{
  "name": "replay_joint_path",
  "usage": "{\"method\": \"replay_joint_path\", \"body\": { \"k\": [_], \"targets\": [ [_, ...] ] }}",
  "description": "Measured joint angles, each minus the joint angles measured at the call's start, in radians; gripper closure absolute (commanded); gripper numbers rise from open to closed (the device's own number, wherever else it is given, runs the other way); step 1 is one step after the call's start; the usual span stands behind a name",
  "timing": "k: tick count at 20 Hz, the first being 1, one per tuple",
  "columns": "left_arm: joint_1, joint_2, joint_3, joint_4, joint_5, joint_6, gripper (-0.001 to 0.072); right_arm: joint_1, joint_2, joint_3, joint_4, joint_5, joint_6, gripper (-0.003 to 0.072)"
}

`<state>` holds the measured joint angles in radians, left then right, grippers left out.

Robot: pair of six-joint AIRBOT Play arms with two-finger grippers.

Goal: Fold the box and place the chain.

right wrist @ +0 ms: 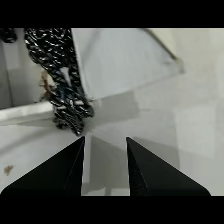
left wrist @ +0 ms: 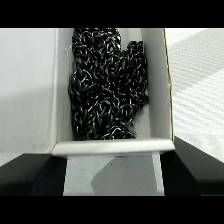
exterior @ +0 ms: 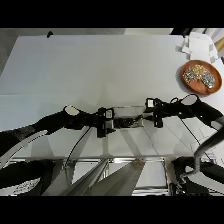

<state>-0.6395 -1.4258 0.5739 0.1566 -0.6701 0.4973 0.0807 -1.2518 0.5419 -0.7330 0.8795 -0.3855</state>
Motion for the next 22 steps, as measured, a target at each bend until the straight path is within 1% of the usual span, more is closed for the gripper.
{"method": "replay_joint_path", "body": {
  "k": [8,14,16,17,20,21,22],
  "targets": [
    [0.0,0.0,0.0,0.0,0.0,0.0,0.0397,0.011,-0.006,0.0,-0.025,0.068,-0.021,0.0397],
    [0.0,0.0,0.0,0.0,0.0,0.0,0.0397,0.011,-0.007,0.0,0.002,0.063,-0.034,0.0402],
    [0.0,0.0,0.0,0.0,0.0,0.0,0.0397,0.011,-0.007,0.0,0.024,0.056,-0.05,0.0489],
    [0.0,0.0,0.0,0.0,0.0,0.0,0.0397,0.011,-0.007,0.0,0.031,0.054,-0.054,0.0515],
    [0.0,0.0,0.0,0.0,0.0,0.0,0.0397,0.011,-0.007,0.0,0.043,0.053,-0.061,0.0548],
    [0.0,0.0,0.0,0.0,0.0,0.0,0.0397,0.011,-0.007,0.0,0.045,0.055,-0.064,0.061],
    [0.0,0.0,0.0,0.0,0.0,0.0,0.0397,0.011,-0.007,0.0,0.046,0.058,-0.064,0.0655]
  ]
}}
